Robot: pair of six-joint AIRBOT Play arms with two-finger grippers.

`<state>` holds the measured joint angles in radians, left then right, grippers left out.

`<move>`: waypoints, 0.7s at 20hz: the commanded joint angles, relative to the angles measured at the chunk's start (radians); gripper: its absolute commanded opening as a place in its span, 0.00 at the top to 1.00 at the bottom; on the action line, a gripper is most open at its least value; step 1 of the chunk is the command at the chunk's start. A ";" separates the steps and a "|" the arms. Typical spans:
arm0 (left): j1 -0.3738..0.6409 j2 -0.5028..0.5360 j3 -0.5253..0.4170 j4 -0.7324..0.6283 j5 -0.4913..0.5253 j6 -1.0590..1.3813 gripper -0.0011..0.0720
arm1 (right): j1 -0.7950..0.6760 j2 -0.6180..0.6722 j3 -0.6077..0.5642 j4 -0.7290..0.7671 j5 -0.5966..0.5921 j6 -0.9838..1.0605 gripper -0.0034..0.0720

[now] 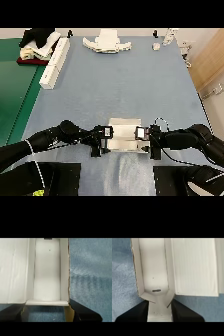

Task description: Fold the box.

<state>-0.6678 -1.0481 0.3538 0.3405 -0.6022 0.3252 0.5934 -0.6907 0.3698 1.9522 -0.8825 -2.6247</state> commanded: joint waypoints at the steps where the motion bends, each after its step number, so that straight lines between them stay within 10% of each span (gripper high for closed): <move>1: 0.000 0.000 0.000 0.000 0.000 0.000 0.26 | 0.001 -0.014 -0.001 0.053 0.018 -0.026 0.44; 2: 0.000 0.000 0.000 0.000 0.000 0.000 0.26 | 0.001 -0.014 -0.001 0.059 0.013 -0.026 0.67; 8: 0.000 0.000 0.000 0.000 0.000 0.000 0.26 | 0.001 -0.015 -0.001 0.122 0.031 -0.030 0.94; 12: 0.000 0.000 0.000 0.000 0.000 0.000 0.26 | 0.001 -0.033 -0.002 0.162 0.078 -0.065 0.91; 14: 0.000 0.000 0.000 0.000 0.000 0.000 0.26 | 0.001 -0.056 -0.001 0.166 0.078 -0.066 0.56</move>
